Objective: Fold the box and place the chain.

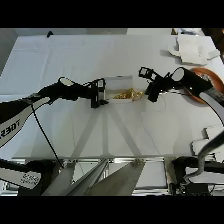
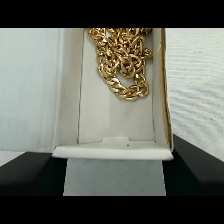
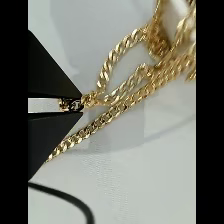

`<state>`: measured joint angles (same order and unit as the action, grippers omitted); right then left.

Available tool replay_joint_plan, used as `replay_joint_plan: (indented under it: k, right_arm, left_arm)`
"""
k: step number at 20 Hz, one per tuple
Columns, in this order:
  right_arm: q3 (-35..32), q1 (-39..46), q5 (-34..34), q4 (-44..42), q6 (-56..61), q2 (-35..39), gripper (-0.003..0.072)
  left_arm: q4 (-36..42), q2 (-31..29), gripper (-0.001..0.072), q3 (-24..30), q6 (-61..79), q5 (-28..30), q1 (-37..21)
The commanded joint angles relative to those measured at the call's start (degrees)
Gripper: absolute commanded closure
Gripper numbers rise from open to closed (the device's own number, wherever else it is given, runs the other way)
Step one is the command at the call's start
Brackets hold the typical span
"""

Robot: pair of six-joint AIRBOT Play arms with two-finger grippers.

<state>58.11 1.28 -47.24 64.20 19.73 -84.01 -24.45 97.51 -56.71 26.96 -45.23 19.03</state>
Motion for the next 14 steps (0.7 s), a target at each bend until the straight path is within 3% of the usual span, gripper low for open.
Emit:
replay_joint_plan:
  k: [1,4,8,14]
  right_arm:
    - [0.0,0.0,-0.8,-1.2,6.4,5.4,0.0674]
    - [0.0,-1.9,-4.1,-3.6,6.4,9.7,0.0673]
    - [0.0,-7.8,-3.2,-11.6,7.6,12.3,0.0676]
    - [0.0,-18.8,11.7,-19.7,10.8,11.7,0.0677]
  left_arm:
    - [0.0,0.0,0.0451,0.0,0.0,0.0,0.0]
    - [0.0,0.0,0.0451,0.0,0.0,0.0,0.0]
    - [0.0,0.0,0.0451,0.0,0.0,0.0,0.0]
    - [0.0,0.0,0.0451,0.0,0.0,0.0,0.0]
